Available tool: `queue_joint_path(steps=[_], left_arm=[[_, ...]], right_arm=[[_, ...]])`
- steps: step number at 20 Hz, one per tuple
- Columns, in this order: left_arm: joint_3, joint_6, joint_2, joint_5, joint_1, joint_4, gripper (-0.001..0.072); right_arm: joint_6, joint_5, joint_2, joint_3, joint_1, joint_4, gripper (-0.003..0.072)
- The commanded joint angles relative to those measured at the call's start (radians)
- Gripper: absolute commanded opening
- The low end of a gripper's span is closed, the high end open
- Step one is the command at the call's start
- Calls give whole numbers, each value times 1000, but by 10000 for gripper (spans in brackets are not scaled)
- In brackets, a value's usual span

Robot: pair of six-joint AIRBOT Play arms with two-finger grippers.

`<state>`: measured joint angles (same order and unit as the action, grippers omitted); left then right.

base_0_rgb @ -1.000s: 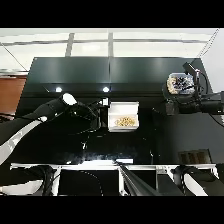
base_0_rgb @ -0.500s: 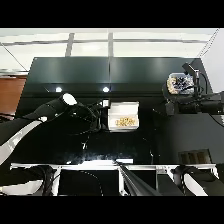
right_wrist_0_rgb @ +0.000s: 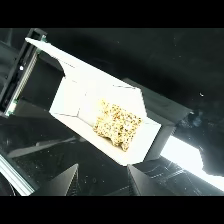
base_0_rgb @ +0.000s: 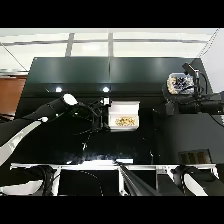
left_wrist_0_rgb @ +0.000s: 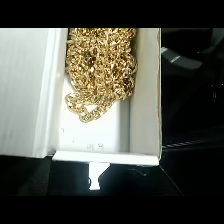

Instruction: Fold the box and place the chain.

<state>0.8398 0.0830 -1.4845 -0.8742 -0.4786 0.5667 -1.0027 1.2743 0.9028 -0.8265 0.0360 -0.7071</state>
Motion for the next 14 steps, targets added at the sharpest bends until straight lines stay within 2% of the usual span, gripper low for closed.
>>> queue_joint_path(steps=[1,4,6,7,8,11,14], left_arm=[[0,30,-4,34,-26,-3,713],[0,29,-11,75,-34,-3,705],[0,29,-11,80,-34,-3,631],[0,29,-11,82,-33,-3,548],[0,29,-11,82,-33,-3,491],[0,29,-11,83,-33,-3,491],[0,29,-11,83,-33,-3,491]], right_arm=[[24,-16,-1,0,-2,-2,377],[39,-77,-1,0,-7,-4,377],[39,-138,0,0,-7,-4,378],[39,-171,0,0,-7,-5,464],[40,-200,0,0,-9,-7,720],[42,-315,10,0,-83,-66,720],[42,-417,103,-29,-156,-74,720]])
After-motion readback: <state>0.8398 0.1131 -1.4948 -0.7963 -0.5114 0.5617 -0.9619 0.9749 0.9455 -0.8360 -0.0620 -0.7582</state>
